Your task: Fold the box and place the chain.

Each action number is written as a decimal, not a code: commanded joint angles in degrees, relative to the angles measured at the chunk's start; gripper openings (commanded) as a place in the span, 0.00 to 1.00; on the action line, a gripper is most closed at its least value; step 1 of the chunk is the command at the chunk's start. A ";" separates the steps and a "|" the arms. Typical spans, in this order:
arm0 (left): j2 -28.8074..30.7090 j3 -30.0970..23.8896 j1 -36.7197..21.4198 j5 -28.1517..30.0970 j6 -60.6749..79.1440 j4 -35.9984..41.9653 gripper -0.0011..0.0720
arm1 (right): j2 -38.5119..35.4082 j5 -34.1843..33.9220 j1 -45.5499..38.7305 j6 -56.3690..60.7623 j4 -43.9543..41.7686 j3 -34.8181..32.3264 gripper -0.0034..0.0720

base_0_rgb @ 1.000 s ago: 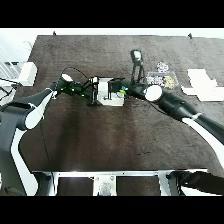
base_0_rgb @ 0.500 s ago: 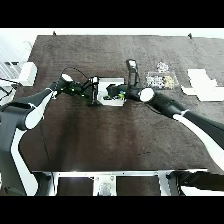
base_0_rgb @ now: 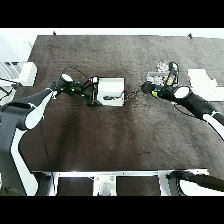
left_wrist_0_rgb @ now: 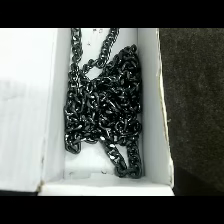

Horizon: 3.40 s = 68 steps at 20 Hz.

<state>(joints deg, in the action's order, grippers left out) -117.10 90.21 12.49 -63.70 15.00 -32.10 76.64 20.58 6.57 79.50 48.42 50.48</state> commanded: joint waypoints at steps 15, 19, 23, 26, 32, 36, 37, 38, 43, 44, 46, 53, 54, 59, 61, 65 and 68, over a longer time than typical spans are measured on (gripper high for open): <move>0.00 0.02 -0.04 -0.02 0.02 0.00 0.67 | 21.11 -0.22 -1.79 1.53 0.13 14.56 0.62; 0.00 0.02 -0.04 -0.31 0.02 0.02 0.67 | 23.78 1.70 -1.16 1.53 0.33 17.16 0.61; 0.00 0.02 -0.04 -0.42 0.02 0.02 0.67 | 26.18 3.56 -1.20 1.57 1.79 18.64 0.51; 0.00 0.02 -0.04 -0.42 0.02 0.02 0.67 | 26.60 4.35 -1.25 1.55 2.60 18.64 0.19; 0.00 0.02 -0.04 -0.42 0.02 0.02 0.67 | 24.41 7.39 -1.62 2.40 3.72 18.82 0.06; 0.00 0.02 -0.04 -0.39 0.02 0.02 0.67 | 14.93 7.67 -0.94 1.29 3.74 18.82 0.06; 0.00 0.02 -0.04 -0.39 0.02 0.02 0.67 | 12.17 7.96 -0.46 1.25 3.76 18.82 0.06; 0.00 0.02 -0.04 -0.37 0.02 0.02 0.67 | 9.18 8.31 0.00 0.57 3.76 18.82 0.06; 0.00 0.02 -0.04 -0.37 0.02 0.02 0.67 | -1.66 8.79 3.82 -0.68 5.33 18.80 0.06; 0.00 0.02 -0.04 -0.37 0.02 0.02 0.67 | -3.23 8.94 4.85 -0.66 5.77 18.82 0.06; 0.00 0.02 -0.04 -0.37 0.02 0.02 0.67 | -5.86 9.07 7.28 -0.68 6.12 18.82 0.06; 0.00 0.02 -0.04 -0.39 0.02 0.02 0.67 | -10.56 8.55 16.74 -0.66 6.54 18.82 0.06; 0.00 0.02 -0.04 -0.39 0.02 0.02 0.67 | -10.54 7.87 17.75 -0.66 6.56 18.75 0.06; 0.00 0.02 -0.04 -0.39 0.02 0.02 0.67 | -8.33 6.73 20.26 -0.20 6.27 18.56 0.06; 0.00 0.02 -0.04 -0.39 0.02 0.02 0.67 | -6.32 6.69 20.65 -0.20 6.25 18.40 0.06; 0.00 0.02 -0.04 -0.39 0.02 0.02 0.67 | -0.33 5.97 21.11 1.07 6.25 15.89 0.06; 0.00 0.02 -0.04 -0.37 0.02 0.02 0.67 | 5.44 -2.78 21.05 1.11 6.21 10.71 0.06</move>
<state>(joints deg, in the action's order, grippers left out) -117.10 90.21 12.49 -64.10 15.03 -32.05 77.54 24.34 27.51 80.12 54.68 64.66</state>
